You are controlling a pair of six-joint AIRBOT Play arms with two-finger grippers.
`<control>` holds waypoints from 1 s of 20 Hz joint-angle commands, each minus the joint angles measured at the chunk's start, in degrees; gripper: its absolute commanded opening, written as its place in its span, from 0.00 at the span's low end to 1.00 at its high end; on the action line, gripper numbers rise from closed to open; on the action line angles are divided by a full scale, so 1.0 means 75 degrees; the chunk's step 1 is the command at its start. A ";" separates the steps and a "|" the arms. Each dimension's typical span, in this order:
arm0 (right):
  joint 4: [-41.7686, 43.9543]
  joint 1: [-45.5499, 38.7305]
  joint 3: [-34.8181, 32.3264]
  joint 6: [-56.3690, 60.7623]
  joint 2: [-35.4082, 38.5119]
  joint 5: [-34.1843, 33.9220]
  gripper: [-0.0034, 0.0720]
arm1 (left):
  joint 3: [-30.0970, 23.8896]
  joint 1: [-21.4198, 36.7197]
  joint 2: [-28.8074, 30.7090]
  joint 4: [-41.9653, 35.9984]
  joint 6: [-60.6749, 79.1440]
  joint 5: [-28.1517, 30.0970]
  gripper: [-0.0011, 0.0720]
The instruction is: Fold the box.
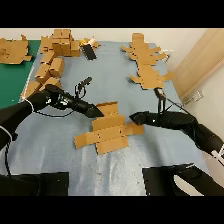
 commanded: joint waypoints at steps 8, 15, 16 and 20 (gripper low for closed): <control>-0.0079 -0.0166 0.0886 0.1524 0.0009 0.0548 0.46 | -0.0956 -0.0149 0.0420 -0.0358 0.3669 0.0717 0.03; -0.0082 -0.0154 0.0883 0.1716 0.0003 0.0737 0.46 | -0.1941 -0.0271 0.1186 -0.0979 0.5208 0.1157 0.03; -0.0079 -0.0152 0.0883 0.1716 -0.0012 0.0781 0.46 | -0.2063 -0.0385 0.1300 -0.0965 0.5339 0.1349 0.03; -0.0082 -0.0117 0.0883 0.1714 -0.0204 0.0799 0.46 | -0.2174 -0.1043 0.1440 -0.0632 0.5514 0.2949 0.03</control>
